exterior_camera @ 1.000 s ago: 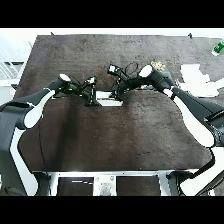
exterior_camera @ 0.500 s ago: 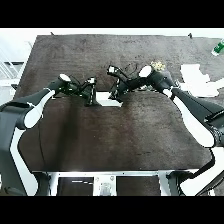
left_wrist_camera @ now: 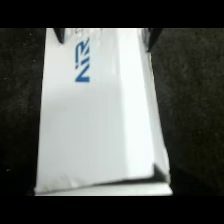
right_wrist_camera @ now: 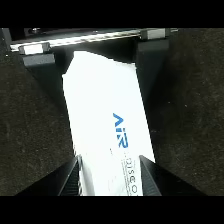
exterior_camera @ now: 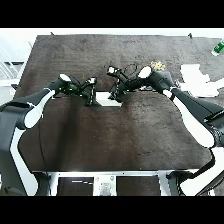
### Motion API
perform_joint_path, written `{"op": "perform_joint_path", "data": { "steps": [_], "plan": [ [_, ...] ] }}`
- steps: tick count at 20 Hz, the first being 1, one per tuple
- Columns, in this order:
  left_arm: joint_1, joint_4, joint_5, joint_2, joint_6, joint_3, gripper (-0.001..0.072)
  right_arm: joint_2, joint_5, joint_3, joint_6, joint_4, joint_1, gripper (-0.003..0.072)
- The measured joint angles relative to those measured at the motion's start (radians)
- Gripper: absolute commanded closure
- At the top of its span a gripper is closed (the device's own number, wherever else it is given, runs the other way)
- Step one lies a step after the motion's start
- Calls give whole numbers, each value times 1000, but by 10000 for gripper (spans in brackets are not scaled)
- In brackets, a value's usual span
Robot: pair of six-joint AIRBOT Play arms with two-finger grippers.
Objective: Fold the box and place the chain.
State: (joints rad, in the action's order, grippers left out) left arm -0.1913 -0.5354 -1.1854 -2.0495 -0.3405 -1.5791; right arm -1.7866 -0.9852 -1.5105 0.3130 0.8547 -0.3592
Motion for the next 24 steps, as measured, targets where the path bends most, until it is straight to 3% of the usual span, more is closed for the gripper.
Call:
{"op": "perform_joint_path", "data": {
  "steps": [19,21,24],
  "plan": [
    [-1,-5,-1,0,0,0,231,2,18,46,-1,-17,0,272],
    [-1,-5,-2,0,-1,0,231,2,17,61,-2,-18,0,172],
    [-1,-4,-1,0,-1,0,231,2,14,75,-2,-19,0,157]
  ]
}}
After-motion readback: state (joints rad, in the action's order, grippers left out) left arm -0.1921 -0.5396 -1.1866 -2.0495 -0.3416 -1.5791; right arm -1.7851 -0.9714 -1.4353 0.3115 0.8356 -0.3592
